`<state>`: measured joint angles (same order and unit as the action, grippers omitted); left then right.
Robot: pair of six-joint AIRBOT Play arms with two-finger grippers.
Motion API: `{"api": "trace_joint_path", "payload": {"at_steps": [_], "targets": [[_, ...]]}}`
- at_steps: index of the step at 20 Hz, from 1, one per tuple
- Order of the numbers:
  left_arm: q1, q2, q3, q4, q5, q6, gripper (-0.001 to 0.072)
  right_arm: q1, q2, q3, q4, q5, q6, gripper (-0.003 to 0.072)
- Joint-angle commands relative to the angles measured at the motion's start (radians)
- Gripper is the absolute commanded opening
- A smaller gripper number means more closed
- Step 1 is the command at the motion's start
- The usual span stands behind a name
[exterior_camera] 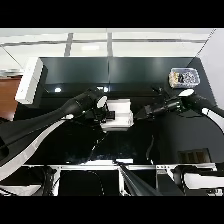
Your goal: Fold the box and place the chain.
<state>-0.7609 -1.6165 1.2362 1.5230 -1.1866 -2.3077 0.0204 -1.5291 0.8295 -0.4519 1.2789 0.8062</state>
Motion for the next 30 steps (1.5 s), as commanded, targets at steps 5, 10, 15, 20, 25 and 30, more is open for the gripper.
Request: {"api": "trace_joint_path", "payload": {"at_steps": [5,10,15,20,25,30], "targets": [[0.001,-0.001,0.000,-0.013,0.000,0.000,0.0026,0.085,0.000,0.007,0.033,-0.150,0.024,0.0536],[0.001,-0.001,0.000,-0.013,0.000,0.000,0.0026,0.106,0.000,0.008,0.037,-0.182,0.056,0.0536],[0.001,-0.001,0.000,-0.013,0.000,0.000,0.0026,0.157,0.000,0.050,-0.059,-0.201,0.168,0.0411],[0.001,-0.001,0.000,-0.013,0.000,0.000,0.0026,0.289,0.000,0.163,-0.364,-0.219,0.411,0.0351],[0.001,-0.001,0.000,-0.013,0.000,0.000,0.0026,0.449,0.000,0.291,-0.734,-0.228,0.763,0.0350],[0.001,-0.001,0.000,-0.013,0.008,0.000,0.0026,0.586,-0.003,0.393,-1.081,-0.142,1.124,0.0300]]}}
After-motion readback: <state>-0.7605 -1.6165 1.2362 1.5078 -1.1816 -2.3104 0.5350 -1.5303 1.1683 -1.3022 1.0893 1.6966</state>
